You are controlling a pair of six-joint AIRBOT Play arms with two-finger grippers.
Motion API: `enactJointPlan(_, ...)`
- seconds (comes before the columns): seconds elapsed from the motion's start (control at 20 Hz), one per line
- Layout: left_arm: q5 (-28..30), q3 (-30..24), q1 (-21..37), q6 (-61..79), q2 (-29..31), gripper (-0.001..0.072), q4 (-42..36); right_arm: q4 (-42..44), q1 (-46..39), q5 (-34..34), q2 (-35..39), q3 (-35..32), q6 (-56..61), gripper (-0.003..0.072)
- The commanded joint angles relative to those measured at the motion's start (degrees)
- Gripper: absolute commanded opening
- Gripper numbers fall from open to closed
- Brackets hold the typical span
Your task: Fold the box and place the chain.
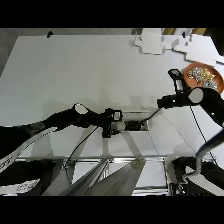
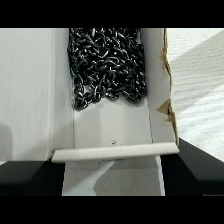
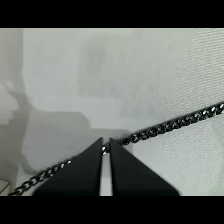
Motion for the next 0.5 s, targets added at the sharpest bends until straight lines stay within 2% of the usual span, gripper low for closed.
enactJointPlan(0.0, 0.0, 0.0, 0.0, 0.0, 0.0, 0.0271, 0.0, -1.0, -0.2, -0.5, -2.9, 0.0, 1.0, 0.0283)
enactJointPlan(0.2, 0.0, 0.0, 0.0, 0.0, 0.0, 0.0271, 0.0, -1.6, -0.2, -0.4, -2.9, 0.0, 1.1, 0.0280)
enactJointPlan(0.45, 0.0, 0.0, 0.0, 0.0, 0.0, 0.0271, 0.0, -6.3, -0.2, -0.4, -3.0, 0.0, 6.6, 0.0272)
